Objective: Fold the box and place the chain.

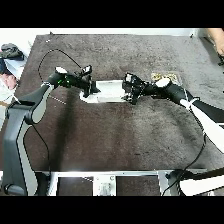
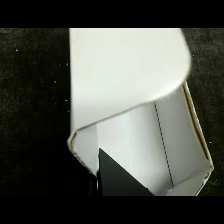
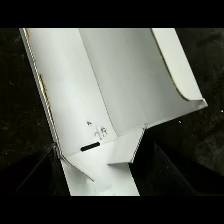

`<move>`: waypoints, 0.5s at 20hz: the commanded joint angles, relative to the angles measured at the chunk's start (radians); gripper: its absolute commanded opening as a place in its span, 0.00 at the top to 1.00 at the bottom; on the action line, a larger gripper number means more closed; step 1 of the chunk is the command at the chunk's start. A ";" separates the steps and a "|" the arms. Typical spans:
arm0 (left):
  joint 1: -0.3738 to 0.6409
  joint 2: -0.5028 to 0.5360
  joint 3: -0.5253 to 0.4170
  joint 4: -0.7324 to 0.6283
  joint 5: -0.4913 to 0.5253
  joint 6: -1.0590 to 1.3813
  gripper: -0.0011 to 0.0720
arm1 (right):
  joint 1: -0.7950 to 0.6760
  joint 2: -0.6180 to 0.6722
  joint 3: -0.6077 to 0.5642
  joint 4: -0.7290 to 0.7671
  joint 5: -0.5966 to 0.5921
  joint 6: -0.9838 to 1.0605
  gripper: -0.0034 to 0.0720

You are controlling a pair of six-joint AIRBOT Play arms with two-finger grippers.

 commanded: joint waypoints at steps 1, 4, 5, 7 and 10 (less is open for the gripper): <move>0.000 0.000 0.000 0.000 -0.001 0.000 0.97 | -0.039 -0.060 0.069 0.040 0.098 -0.030 0.01; 0.000 0.000 0.000 0.000 -0.001 0.000 0.97 | -0.084 -0.126 0.156 0.042 0.227 -0.031 0.01; 0.000 0.000 0.000 0.000 -0.001 0.000 0.97 | -0.095 -0.141 0.173 0.047 0.237 -0.032 0.01; 0.000 0.000 0.000 0.000 -0.001 0.000 0.97 | -0.103 -0.173 0.214 0.047 0.287 -0.032 0.01; 0.000 0.000 0.000 0.000 -0.001 0.000 0.97 | -0.102 -0.226 0.283 0.038 0.338 -0.032 0.01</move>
